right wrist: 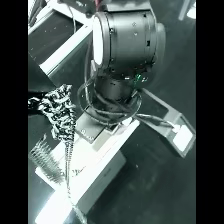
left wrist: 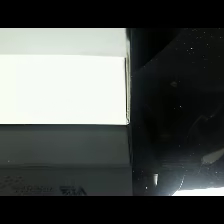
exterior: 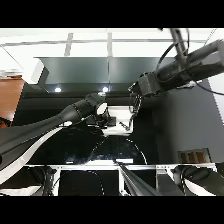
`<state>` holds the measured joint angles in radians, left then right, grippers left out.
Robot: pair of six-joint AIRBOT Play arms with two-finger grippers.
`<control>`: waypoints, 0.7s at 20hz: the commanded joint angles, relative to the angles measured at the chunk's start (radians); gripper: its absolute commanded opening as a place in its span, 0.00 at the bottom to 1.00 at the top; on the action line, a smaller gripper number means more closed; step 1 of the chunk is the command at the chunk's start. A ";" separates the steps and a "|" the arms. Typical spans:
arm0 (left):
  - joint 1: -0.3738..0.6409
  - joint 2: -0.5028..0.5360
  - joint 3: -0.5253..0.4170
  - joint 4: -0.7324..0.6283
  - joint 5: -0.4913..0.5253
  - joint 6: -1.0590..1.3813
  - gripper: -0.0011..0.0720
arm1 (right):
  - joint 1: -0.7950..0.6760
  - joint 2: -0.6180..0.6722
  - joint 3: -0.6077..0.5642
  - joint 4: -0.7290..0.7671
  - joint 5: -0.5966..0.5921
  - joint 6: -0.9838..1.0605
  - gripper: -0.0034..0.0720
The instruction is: Fold the box and place the chain.
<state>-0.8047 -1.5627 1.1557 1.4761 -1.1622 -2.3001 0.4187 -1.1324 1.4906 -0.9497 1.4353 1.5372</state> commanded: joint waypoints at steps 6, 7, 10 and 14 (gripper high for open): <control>0.000 0.000 0.000 0.001 0.001 0.000 0.05 | 0.005 0.005 -0.068 -0.064 -0.015 -0.005 0.06; 0.000 0.000 0.000 0.002 0.001 0.000 0.05 | -0.003 0.013 -0.068 -0.065 -0.017 -0.005 0.06; 0.000 0.000 0.000 0.001 0.002 0.000 0.05 | -0.007 0.035 -0.055 -0.033 -0.002 -0.006 0.06; 0.000 0.000 0.000 0.001 0.001 0.000 0.05 | -0.007 0.078 -0.009 0.058 0.001 -0.013 0.06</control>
